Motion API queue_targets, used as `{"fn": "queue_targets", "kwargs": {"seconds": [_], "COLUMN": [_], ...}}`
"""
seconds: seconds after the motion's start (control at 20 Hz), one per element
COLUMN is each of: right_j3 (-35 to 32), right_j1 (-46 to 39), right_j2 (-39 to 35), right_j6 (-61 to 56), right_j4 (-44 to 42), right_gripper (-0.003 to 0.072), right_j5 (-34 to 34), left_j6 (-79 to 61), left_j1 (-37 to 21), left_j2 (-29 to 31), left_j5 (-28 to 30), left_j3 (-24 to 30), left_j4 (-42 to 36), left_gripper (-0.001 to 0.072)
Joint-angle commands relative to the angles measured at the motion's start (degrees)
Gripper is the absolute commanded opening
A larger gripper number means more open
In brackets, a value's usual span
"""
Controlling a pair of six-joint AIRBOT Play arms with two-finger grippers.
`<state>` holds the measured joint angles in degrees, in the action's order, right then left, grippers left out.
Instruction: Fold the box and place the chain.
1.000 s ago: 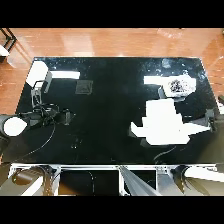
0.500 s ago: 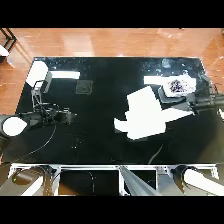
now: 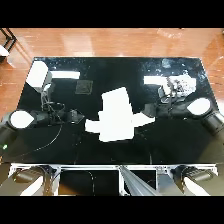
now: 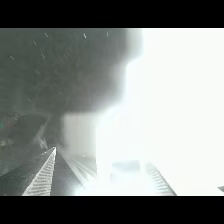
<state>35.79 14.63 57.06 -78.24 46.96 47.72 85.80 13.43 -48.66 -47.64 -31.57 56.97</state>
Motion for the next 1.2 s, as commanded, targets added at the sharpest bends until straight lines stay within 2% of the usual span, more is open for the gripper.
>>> {"fn": "queue_targets", "kwargs": {"seconds": [0.0,0.2,0.3,0.45,0.6,0.8,0.95,1.15], "right_j3": [-4.94,-6.03,-6.03,-6.03,-6.03,-6.03,-6.03,-6.03], "right_j1": [10.01,15.76,15.74,15.74,15.74,15.74,15.74,15.72], "right_j2": [-0.85,-0.83,-0.83,-0.83,-0.83,-0.83,-0.83,-0.83], "right_j6": [-2.10,-2.21,-2.99,-3.80,-4.50,-4.52,-4.52,-4.52], "right_j4": [4.13,3.61,3.65,3.65,3.65,3.67,3.69,4.15], "right_gripper": [0.0019,0.0018,0.0018,0.0018,0.0018,0.0019,0.0018,0.0018], "right_j5": [-9.18,-13.49,-13.46,-13.29,-13.20,-11.32,-10.45,-10.54], "left_j6": [-9.70,-31.19,-35.30,-42.56,-48.37,-58.51,-62.62,-69.57], "left_j1": [-3.06,-10.97,-13.11,-12.74,-11.78,-9.53,-7.78,-7.23], "left_j2": [-7.26,-17.49,-22.05,-28.55,-34.14,-40.30,-42.07,-42.07], "left_j5": [-5.11,-17.46,-19.12,-19.02,-18.64,-24.41,-26.43,-28.04], "left_j3": [-1.16,-2.03,-2.05,-2.10,-4.35,-8.70,-11.37,-12.20], "left_j4": [-9.60,-24.06,-25.57,-29.03,-30.03,-32.04,-31.69,-31.01], "left_gripper": [0.0627,0.0628,0.0627,0.0627,0.0627,0.0627,0.0627,0.0627]}}
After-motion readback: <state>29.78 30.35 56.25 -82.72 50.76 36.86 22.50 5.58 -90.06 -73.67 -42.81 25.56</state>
